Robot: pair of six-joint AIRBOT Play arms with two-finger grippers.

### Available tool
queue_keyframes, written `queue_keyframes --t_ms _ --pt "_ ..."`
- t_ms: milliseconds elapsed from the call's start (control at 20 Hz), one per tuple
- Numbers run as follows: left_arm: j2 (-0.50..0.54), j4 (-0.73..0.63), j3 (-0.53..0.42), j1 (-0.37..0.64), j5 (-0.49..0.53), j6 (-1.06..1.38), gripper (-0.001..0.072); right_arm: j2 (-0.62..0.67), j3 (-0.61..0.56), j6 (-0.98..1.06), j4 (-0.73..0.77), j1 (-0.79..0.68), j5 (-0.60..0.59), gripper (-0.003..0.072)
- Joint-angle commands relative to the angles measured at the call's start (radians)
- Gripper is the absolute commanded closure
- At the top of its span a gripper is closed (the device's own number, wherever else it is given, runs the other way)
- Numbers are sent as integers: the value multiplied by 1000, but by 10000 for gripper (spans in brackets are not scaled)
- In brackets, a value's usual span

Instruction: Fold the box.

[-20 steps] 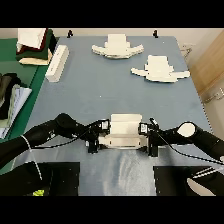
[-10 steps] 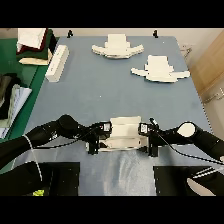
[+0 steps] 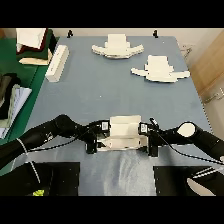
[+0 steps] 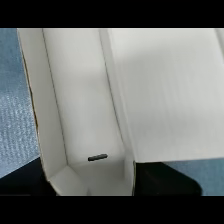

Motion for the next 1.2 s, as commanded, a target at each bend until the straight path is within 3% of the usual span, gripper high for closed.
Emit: queue_keyframes --t_ms 0,250,850,1050,1100,1150 --pt "18 -45 -1 -8 3 -10 278 1 0 0 -1 0 1 83" --pt "18 -74 -1 -50 1 -13 307 1 1 0 -1 0 1 83" --pt "19 27 -1 -38 -14 -142 281 1 1 0 -1 0 1 83" --pt "19 14 -1 -38 -22 -161 322 1 1 0 -1 0 1 83" --pt "19 4 -1 -38 -21 -159 406 1 0 0 -1 0 1 83" --pt "19 -11 -1 -38 -9 -156 405 1 1 0 -1 0 1 83"
